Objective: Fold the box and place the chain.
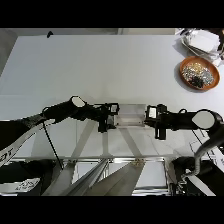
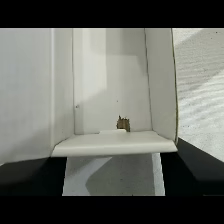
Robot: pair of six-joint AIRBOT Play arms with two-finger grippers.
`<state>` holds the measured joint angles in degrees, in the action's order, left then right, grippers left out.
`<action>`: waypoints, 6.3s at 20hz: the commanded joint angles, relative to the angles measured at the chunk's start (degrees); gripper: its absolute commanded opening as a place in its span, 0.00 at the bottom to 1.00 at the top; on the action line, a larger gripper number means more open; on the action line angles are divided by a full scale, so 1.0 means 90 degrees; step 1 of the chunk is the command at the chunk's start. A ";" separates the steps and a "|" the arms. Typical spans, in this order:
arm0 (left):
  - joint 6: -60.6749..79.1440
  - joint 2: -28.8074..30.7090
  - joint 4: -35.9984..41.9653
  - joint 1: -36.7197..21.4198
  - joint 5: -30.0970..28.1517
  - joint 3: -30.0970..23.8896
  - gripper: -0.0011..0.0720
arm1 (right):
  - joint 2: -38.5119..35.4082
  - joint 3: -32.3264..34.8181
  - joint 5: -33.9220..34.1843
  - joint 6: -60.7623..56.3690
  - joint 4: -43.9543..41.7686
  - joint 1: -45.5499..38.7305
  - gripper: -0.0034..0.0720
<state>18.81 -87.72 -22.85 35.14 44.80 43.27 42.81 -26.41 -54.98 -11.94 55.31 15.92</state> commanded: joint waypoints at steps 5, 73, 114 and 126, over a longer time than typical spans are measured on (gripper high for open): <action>0.0007 0.0002 -0.0007 -0.0002 0.0000 0.0002 0.45 | -0.0945 -0.0002 -0.0267 -0.4405 0.1705 -0.0901 0.07; 0.0007 0.0002 -0.0007 -0.0002 0.0000 0.0000 0.45 | 0.2314 -0.1404 -0.0153 -0.9568 0.1564 0.0884 0.68; 0.0007 0.0002 -0.0007 -0.0002 0.0000 0.0000 0.45 | 0.3446 -0.1996 -0.0622 -1.2699 0.3711 0.2429 0.26; 0.0007 0.0002 -0.0005 -0.0002 0.0000 0.0002 0.45 | 0.3534 -0.1909 -0.0617 -1.2696 0.3684 0.2429 0.16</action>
<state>18.85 -87.72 -22.90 35.11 44.80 43.27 74.30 -43.97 -60.25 -126.26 88.60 37.74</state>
